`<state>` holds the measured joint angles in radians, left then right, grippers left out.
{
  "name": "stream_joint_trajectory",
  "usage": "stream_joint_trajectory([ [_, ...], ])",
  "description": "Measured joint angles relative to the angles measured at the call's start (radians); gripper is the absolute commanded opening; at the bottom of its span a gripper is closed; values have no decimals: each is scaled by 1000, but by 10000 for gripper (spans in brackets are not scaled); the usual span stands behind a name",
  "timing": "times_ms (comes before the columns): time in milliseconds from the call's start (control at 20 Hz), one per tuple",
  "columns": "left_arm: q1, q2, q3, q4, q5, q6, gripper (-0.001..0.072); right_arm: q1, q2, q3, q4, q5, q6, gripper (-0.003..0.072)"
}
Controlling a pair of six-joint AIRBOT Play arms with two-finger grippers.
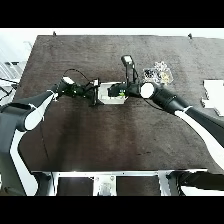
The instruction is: Fold the box and place the chain.
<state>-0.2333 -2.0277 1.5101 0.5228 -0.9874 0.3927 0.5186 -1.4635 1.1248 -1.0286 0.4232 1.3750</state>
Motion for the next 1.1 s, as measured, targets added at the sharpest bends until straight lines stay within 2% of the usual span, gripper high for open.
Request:
stream_joint_trajectory([
  [50,0,0,0,0,0,0,345,0,-14,-12,0,-17,2,251],
  [100,0,0,0,0,0,0,345,-3,-23,-20,0,-30,2,373],
  [250,0,0,0,0,0,0,345,-29,-24,-30,0,-57,4,378],
  [500,0,0,0,0,0,0,345,-135,103,-54,-61,-13,3,379],
  [650,0,0,0,0,1,0,345,-271,127,-84,-89,-13,30,455],
  [850,0,0,0,0,1,0,345,-421,7,-66,-22,-37,36,466],
  [1100,0,0,0,0,2,0,346,-461,-220,72,128,-9,-58,459],
])
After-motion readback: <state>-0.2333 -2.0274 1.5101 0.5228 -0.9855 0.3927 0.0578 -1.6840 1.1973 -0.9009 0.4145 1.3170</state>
